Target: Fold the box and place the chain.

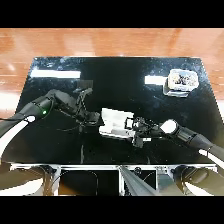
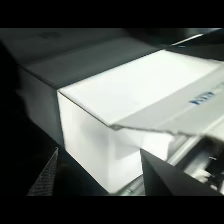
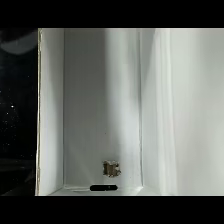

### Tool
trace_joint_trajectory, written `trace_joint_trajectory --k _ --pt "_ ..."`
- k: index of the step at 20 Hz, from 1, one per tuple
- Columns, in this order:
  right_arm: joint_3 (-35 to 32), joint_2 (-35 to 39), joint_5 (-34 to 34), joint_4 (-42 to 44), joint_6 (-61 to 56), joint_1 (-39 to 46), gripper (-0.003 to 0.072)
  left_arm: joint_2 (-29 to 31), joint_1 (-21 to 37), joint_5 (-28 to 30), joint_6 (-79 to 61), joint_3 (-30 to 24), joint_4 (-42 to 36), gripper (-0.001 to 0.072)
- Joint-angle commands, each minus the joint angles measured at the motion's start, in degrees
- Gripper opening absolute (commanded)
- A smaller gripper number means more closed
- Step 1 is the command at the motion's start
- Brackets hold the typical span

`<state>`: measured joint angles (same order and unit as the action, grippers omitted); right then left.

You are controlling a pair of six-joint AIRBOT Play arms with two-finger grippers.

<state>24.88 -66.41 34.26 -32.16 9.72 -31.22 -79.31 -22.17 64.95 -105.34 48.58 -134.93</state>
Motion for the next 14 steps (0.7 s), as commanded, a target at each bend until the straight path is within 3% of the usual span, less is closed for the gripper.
trace_joint_trajectory --k 1,6,11,14 --pt "0.00 0.00 0.00 0.02 0.00 -0.02 0.0605 0.87 -4.90 -4.42 7.96 1.70 9.29 0.0606" --pt "0.00 0.02 0.00 0.02 0.00 -0.02 0.0605 1.99 -12.00 -7.02 18.01 3.50 19.21 0.0603" --pt "0.00 0.02 0.00 0.02 0.00 -0.02 0.0605 1.99 -19.78 -7.80 38.51 5.42 37.11 0.0600" --pt "0.00 0.02 0.00 0.02 0.00 -0.02 0.0605 1.88 -22.08 -7.26 44.19 5.42 39.39 0.0486"
